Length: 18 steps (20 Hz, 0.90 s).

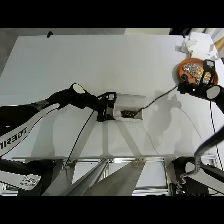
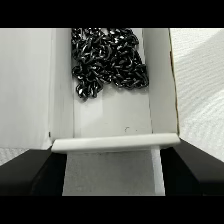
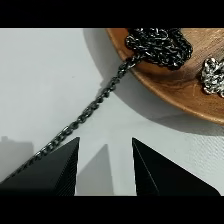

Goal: Fold the box and place the chain.

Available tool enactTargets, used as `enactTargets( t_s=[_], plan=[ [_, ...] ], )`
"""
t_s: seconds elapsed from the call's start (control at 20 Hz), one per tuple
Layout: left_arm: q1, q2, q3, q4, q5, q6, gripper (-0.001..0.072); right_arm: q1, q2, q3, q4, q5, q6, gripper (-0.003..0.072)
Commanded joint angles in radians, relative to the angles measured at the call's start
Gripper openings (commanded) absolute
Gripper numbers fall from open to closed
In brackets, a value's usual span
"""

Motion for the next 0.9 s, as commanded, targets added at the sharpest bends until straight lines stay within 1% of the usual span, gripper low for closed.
enactTargets(
  t_s=[0.0, 0.05, 0.4, 0.5, 0.6, 0.75, 0.85],
  plan=[
    [0.001, 0.0, 0.0, 0.0, 0.0, 0.0, 0.0251, -0.011, -0.085, 0.005, 0.01, -0.081, 0.013, 0.034],
    [0.001, 0.0, 0.0, 0.0, 0.0, 0.0, 0.0251, -0.007, -0.101, 0.005, 0.03, -0.102, 0.013, 0.034],
    [0.001, 0.0, 0.0, 0.0, 0.0, 0.0, 0.0251, 0.045, -0.164, 0.005, 0.034, -0.263, 0.013, 0.034],
    [0.001, 0.0, 0.0, 0.0, 0.0, 0.0, 0.0251, 0.044, -0.166, 0.005, 0.05, -0.299, 0.013, 0.0325],
    [0.001, 0.0, 0.0, 0.0, 0.0, 0.0, 0.0251, 0.044, -0.172, 0.005, 0.062, -0.32, 0.014, 0.0299],
    [0.001, 0.0, 0.0, 0.0, 0.0, 0.0, 0.0251, 0.045, -0.211, 0.005, 0.151, -0.328, 0.013, 0.0298],
    [0.001, 0.0, 0.0, 0.0, 0.0, 0.0, 0.0251, 0.045, -0.232, 0.005, 0.19, -0.344, 0.013, 0.027]
  ],
)
